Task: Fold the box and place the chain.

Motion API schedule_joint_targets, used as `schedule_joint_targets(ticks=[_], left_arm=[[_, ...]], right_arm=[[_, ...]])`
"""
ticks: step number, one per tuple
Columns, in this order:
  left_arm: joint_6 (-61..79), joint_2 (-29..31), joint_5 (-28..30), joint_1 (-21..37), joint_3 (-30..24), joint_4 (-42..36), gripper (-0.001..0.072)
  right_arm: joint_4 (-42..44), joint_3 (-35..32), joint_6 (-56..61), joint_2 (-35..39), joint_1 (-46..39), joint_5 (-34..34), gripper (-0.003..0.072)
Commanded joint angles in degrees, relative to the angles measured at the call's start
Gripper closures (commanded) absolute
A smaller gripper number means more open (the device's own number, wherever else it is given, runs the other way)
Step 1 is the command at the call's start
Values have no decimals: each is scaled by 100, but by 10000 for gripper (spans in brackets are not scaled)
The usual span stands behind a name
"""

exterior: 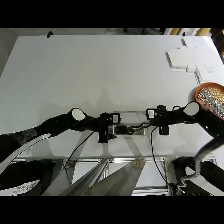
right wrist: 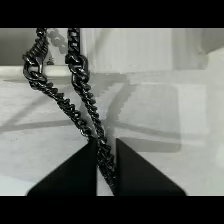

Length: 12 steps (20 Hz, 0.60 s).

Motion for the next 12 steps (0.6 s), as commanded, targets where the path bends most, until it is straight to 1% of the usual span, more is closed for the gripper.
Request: schedule_joint_targets(ticks=[1,4,7,8,10,12], left_arm=[[2,2,2,2,7,0,537],[2,2,2,2,7,0,537],[2,2,2,2,7,0,537],[2,2,2,2,7,0,537],[2,2,2,2,7,0,537],[2,2,2,2,7,0,537]], right_arm=[[37,-2,-24,87,-2,243,673],[33,-2,7,557,-2,579,673],[92,-2,83,1311,-2,1106,673],[264,-2,149,1585,-2,1239,673],[905,-2,149,2090,122,1462,673],[1510,-4,151,2374,505,1440,674]])
